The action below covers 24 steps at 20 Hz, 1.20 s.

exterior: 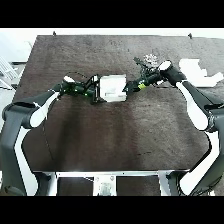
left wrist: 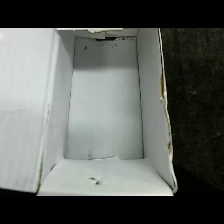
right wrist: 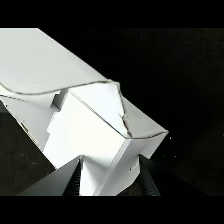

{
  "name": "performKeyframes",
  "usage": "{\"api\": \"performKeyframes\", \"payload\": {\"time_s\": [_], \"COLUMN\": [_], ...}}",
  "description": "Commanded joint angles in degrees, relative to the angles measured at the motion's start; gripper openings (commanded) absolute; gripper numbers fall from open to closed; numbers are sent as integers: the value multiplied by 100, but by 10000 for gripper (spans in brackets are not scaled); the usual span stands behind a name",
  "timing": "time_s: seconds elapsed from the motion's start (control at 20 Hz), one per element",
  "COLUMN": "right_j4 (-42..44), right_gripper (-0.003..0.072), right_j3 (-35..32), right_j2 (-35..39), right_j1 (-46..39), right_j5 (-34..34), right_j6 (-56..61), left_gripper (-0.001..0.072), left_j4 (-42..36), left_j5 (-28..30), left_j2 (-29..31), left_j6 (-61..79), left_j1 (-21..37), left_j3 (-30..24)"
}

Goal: Fold the box and place the chain.

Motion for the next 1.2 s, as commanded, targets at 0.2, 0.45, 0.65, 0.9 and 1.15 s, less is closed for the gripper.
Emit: {"api": "performKeyframes", "payload": {"time_s": [0.2, 0.45, 0.65, 0.9, 1.15], "right_j4": [-1058, -2118, -2900, -4181, -4409], "right_gripper": [417, 421, 420, 421, 421], "right_j3": [216, 256, 444, 535, 544], "right_j2": [0, 0, 0, 0, 0], "right_j1": [437, 857, 1097, 1460, 1587], "right_j5": [-192, -673, -706, -699, -566], "right_j6": [1152, 2133, 3029, 4052, 4531], "left_gripper": [471, 471, 471, 471, 471], "left_j4": [0, 0, 0, 0, 0], "left_j5": [-2, -2, -2, 0, 0], "left_j2": [0, 0, -2, 0, -2], "left_j6": [2, 2, 2, 2, 2], "left_j1": [0, 0, 0, 0, 0], "left_j3": [2, 2, 2, 2, 2]}}
